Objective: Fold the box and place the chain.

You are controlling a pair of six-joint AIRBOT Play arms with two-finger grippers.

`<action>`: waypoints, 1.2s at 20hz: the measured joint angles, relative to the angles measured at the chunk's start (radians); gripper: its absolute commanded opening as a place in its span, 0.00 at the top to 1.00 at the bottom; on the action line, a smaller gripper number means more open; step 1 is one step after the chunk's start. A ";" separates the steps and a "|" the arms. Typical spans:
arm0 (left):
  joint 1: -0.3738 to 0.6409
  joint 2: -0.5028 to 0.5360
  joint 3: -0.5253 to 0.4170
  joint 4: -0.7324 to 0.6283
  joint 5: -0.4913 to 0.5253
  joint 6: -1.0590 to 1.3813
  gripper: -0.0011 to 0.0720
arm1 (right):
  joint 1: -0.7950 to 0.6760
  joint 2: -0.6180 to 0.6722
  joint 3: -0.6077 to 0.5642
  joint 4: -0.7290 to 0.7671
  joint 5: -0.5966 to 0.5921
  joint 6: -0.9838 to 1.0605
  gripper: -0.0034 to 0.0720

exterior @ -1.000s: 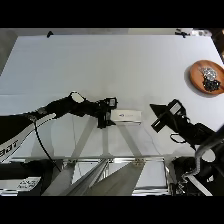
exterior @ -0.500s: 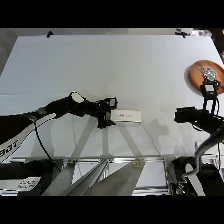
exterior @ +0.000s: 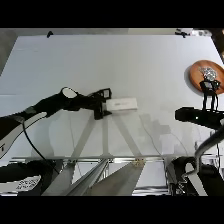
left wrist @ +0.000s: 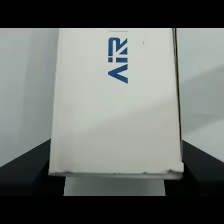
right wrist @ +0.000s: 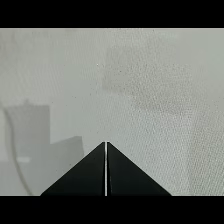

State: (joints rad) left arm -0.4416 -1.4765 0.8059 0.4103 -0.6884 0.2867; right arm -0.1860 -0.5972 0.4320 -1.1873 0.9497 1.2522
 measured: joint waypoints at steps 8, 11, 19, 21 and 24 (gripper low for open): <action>0.464 0.076 0.000 0.000 0.226 -0.163 0.61 | -0.002 -0.007 0.002 0.005 0.010 -0.004 0.94; 0.649 0.080 0.000 0.014 0.227 -0.227 0.61 | -0.002 -0.007 0.002 0.005 0.010 -0.004 0.94; 0.916 0.055 0.000 0.358 0.160 -0.557 0.61 | -0.002 -0.007 0.002 0.006 0.014 -0.004 0.94; 0.947 0.051 0.000 0.451 0.133 -0.639 0.61 | -0.002 -0.007 0.002 0.006 0.014 -0.004 0.94; 0.971 0.047 0.000 0.558 0.080 -0.702 0.00 | -0.002 -0.007 0.002 0.006 0.016 -0.005 0.94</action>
State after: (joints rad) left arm 0.5297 -1.4300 0.8062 0.9680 -0.6083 -0.4156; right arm -0.1875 -0.6041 0.4339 -1.1812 0.9653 1.2476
